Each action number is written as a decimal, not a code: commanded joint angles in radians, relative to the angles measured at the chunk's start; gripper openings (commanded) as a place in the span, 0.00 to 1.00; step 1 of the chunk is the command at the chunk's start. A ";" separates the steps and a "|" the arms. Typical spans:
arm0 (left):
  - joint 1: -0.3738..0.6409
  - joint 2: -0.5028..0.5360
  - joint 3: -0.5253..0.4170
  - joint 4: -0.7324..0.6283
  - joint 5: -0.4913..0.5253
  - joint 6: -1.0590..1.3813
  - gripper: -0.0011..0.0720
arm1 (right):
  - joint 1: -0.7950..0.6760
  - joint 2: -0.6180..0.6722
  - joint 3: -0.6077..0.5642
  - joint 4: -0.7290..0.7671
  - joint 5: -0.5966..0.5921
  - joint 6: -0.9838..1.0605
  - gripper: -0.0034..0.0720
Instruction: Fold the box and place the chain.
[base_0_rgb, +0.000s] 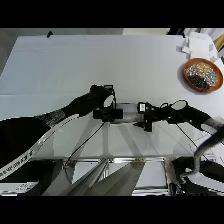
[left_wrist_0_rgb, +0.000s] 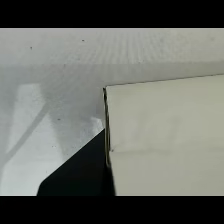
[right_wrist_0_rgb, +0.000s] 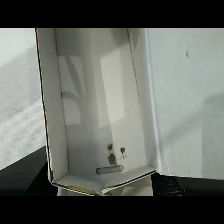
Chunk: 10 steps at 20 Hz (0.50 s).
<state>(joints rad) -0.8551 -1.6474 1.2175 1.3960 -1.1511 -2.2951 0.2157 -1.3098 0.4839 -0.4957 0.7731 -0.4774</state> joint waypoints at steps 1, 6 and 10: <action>-0.003 -0.004 0.000 0.003 -0.006 0.010 0.02 | -0.001 0.001 0.000 -0.001 -0.003 -0.002 0.58; -0.003 -0.004 0.000 0.003 -0.006 -0.002 0.02 | -0.001 0.001 0.000 -0.001 -0.003 -0.002 0.58; -0.001 0.010 0.002 0.004 -0.014 0.012 0.30 | -0.001 0.001 0.000 -0.001 -0.003 -0.002 0.58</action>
<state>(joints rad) -0.8577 -1.6501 1.2163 1.4036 -1.1622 -2.2814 0.2150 -1.3098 0.4843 -0.4969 0.7654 -0.4831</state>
